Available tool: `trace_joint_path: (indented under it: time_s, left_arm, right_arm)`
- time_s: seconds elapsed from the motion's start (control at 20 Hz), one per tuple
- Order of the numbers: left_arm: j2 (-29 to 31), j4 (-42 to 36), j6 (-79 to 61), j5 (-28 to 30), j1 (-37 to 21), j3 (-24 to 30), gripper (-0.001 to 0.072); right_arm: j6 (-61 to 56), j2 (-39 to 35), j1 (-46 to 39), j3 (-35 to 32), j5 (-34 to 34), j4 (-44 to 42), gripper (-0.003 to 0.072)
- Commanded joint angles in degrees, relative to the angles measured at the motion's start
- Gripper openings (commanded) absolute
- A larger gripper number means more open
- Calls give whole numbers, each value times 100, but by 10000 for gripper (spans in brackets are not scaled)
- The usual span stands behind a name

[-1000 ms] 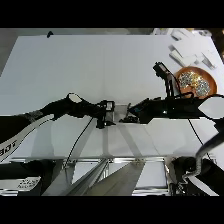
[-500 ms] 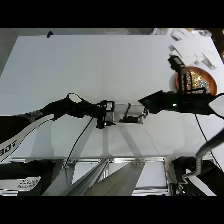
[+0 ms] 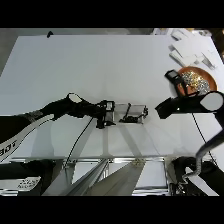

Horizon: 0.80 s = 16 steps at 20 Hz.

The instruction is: Fold the box and place the chain.

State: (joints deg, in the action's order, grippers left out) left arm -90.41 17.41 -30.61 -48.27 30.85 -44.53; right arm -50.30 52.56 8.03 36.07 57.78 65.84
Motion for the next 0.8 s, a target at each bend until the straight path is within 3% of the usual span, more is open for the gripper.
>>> trace_joint_path:
  time_s: [0.0, 0.3, 0.7, 0.75]
  left_arm:
    - [2, 0, -2, 2, -4, -4, 203]
    - [2, 0, -2, 2, -4, -4, 203]
    - [2, 0, -2, 2, -4, -4, 203]
    - [2, 0, -2, 2, -4, -4, 203]
  right_arm:
    - [3058, 444, 166, -426, 52, 24, 279]
    - [4780, 597, 166, -468, -476, -1366, 254]
    - [5331, 1012, 166, -466, -826, -1755, 211]
    - [5447, 1027, 166, -466, -748, -1829, 157]
